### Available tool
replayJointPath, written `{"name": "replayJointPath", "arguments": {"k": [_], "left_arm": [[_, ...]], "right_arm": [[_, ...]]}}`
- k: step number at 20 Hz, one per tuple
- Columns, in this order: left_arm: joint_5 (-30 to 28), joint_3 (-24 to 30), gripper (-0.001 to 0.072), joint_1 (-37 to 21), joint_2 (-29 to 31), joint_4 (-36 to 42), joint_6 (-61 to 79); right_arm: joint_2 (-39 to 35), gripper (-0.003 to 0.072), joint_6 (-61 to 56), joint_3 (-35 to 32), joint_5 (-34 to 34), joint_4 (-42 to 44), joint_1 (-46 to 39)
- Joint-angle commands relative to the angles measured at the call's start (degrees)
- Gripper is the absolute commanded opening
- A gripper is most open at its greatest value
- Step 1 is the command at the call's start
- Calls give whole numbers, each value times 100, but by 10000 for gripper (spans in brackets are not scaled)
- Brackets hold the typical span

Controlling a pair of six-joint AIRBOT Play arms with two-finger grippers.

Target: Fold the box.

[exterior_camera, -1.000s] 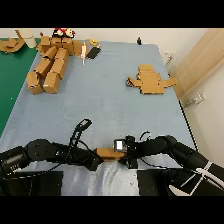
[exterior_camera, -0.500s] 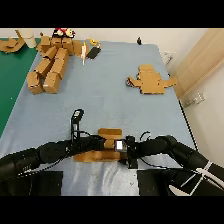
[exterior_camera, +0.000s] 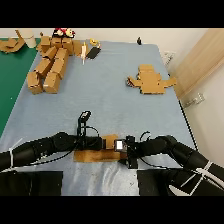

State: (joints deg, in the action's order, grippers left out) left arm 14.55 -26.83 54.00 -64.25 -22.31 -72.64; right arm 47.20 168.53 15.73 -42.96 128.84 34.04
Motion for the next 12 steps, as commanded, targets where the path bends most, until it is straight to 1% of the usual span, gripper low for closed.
{"name": "replayJointPath", "arguments": {"k": [1,7,10,12], "left_arm": [[380,-120,10,-96,-195,-114,24],[400,-442,10,-330,-166,-636,199],[446,-479,11,-739,4,-643,612],[612,-476,11,-1051,240,-638,890]], "right_arm": [[-2,493,0,4,2,2,2],[-4,493,0,2,2,2,2],[-4,493,0,4,2,2,2],[-4,493,0,2,2,2,2]]}}
